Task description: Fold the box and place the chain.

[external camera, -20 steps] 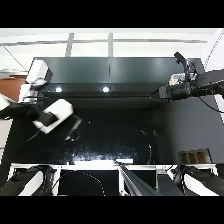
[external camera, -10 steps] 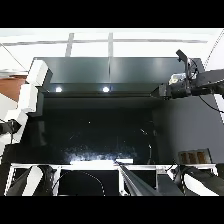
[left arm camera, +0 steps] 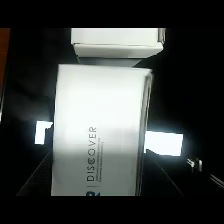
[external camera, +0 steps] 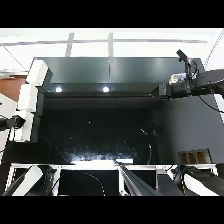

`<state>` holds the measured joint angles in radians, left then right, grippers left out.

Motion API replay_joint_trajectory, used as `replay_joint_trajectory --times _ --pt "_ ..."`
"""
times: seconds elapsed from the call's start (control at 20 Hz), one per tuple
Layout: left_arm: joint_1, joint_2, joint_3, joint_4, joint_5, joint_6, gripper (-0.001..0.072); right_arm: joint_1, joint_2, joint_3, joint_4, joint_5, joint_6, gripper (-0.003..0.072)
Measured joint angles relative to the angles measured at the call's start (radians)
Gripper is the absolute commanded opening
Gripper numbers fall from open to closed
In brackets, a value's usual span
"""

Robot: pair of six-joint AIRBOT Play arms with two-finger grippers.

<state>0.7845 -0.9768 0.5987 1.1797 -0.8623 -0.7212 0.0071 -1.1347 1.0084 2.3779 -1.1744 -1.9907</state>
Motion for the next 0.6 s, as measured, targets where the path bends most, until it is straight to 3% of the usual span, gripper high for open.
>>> replay_joint_trajectory --times 0.2,0.4,0.45,0.5,0.55,0.6 --pt "-0.001 -0.013 0.058 -0.030 0.004 0.011 0.0710 0.000 0.000 0.000 0.002 0.000 0.014 0.0025" --pt "-0.043 0.031 0.195 -0.123 -0.056 0.014 0.0694 0.000 0.000 0.000 0.003 0.000 0.020 0.0025" --pt "-0.068 0.043 0.232 -0.151 -0.067 0.014 0.0541 0.000 0.002 0.000 0.002 -0.001 0.020 0.0025" --pt "-0.105 0.053 0.272 -0.191 -0.075 0.013 0.0238 0.000 0.007 0.002 0.000 -0.003 0.020 0.0025" --pt "-0.150 0.061 0.308 -0.228 -0.096 0.013 0.0022 0.000 0.016 0.005 -0.011 -0.006 0.021 0.0024" --pt "-0.198 0.067 0.340 -0.264 -0.101 0.012 0.0022 0.000 0.034 0.008 -0.037 -0.008 0.031 0.0024"
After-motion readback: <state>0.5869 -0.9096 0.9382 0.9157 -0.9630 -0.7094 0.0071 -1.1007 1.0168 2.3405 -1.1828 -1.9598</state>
